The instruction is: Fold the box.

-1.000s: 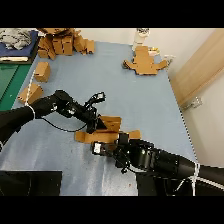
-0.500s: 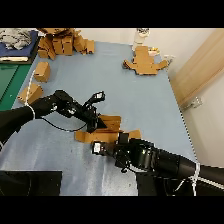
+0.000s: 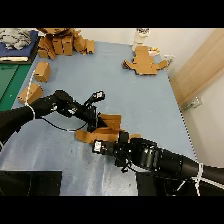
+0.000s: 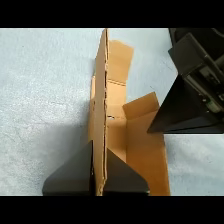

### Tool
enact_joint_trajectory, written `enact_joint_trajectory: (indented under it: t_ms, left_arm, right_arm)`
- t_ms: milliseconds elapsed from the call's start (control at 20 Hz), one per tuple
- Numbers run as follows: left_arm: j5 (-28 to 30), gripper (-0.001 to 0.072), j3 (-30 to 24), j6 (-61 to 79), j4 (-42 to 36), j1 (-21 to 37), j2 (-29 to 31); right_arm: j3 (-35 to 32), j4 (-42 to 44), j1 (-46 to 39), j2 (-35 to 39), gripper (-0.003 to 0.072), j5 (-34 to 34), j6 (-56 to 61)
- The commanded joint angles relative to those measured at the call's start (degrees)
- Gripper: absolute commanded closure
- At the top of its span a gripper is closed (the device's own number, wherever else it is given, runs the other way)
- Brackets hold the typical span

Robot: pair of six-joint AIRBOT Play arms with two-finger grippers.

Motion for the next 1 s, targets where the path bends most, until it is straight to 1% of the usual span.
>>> enact_joint_trajectory:
  t_ms: [0, 100, 150, 200, 250, 400, 450, 500, 600, 750, 950]
  left_arm:
    - [-0.1, 0.0696, 0.1, -0.2, 0.1, 0.0, 0.0]
    - [-0.1, 0.0697, 0.1, -0.2, 0.1, 0.0, 0.0]
    - [-0.1, 0.0696, 0.1, -0.2, 0.1, 0.0, 0.0]
    - [-0.1, 0.0697, 0.1, -0.2, 0.1, 0.0, 0.0]
    - [-0.1, 0.0696, 0.1, -0.2, 0.1, 0.0, 0.0]
    - [-0.2, 0.0697, 0.1, -0.2, 0.1, 0.0, 0.0]
    - [-0.2, 0.0696, 0.1, -0.2, 0.1, 0.0, 0.0]
    - [-0.3, 0.0696, 0.1, -0.2, 0.1, 0.0, 0.0]
    - [-0.3, 0.0696, 0.1, -0.2, 0.1, 0.0, 0.0]
    - [-0.3, 0.0696, 0.1, -0.2, 0.1, 0.0, 0.0]
    - [-0.3, 0.0697, 0.1, -0.2, 0.0, 0.0, 0.0]
  right_arm:
    - [0.1, 4.0, -1.8, 0.3, 0.0685, -0.2, -3.7]
    - [0.0, 6.2, -3.9, 0.3, 0.0684, -0.2, -7.1]
    - [0.0, 6.0, -4.8, 0.3, 0.0677, -0.3, -7.9]
    - [0.1, 4.9, -5.7, 0.3, 0.0597, -0.7, -7.8]
    - [0.1, 3.7, -6.4, 0.3, 0.0559, -1.2, -7.8]
    - [0.1, 3.3, -8.7, 0.8, 0.0555, -4.2, -7.8]
    - [0.1, 3.3, -9.0, 1.1, 0.0409, -4.7, -7.8]
    - [0.1, 3.4, -9.0, 1.5, 0.0293, -4.5, -7.8]
    - [0.1, 3.5, -9.0, 1.7, 0.0290, -4.3, -6.8]
    - [0.0, 3.9, -9.0, 1.7, 0.0291, -1.4, -6.3]
    - [0.0, 3.9, -9.0, 1.6, 0.0291, -1.8, -5.5]
